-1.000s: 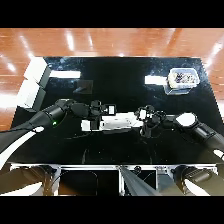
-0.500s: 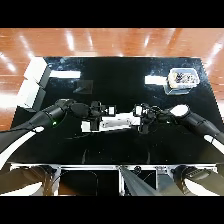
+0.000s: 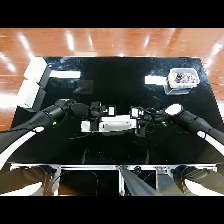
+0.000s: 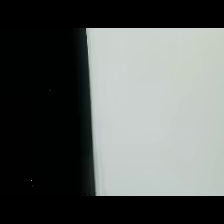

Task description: Fold the box and place the chain.

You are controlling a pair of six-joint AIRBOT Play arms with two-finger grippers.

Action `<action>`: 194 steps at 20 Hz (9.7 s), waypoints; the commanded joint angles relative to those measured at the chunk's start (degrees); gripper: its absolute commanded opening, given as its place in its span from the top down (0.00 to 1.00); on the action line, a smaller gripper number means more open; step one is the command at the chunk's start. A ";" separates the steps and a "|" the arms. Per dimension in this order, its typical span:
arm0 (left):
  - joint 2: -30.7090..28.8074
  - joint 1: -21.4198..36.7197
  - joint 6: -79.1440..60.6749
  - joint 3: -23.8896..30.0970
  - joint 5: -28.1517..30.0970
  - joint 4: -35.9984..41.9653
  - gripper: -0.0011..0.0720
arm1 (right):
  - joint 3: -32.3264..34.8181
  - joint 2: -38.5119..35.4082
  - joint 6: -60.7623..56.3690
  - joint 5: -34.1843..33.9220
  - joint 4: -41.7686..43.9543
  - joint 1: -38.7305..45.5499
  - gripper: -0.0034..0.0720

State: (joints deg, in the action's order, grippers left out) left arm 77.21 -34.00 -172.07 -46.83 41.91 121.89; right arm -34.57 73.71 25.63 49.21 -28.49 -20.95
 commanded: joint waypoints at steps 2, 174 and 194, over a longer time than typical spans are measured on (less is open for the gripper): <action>0.00 0.00 0.02 -0.04 -0.11 0.11 0.96 | -0.07 0.20 -5.73 -1.01 -3.50 -1.55 0.01; -29.53 2.19 57.13 14.36 -5.14 -22.99 0.95 | 0.66 1.31 -19.82 -8.96 -8.63 -3.21 0.25; -7.30 26.86 0.04 9.16 19.56 15.41 0.96 | 0.66 1.31 -19.82 -8.96 -8.63 -3.21 0.25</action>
State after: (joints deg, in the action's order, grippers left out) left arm 66.41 -3.29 -170.67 -35.53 62.43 138.93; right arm -33.95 75.02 5.82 40.23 -37.12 -24.14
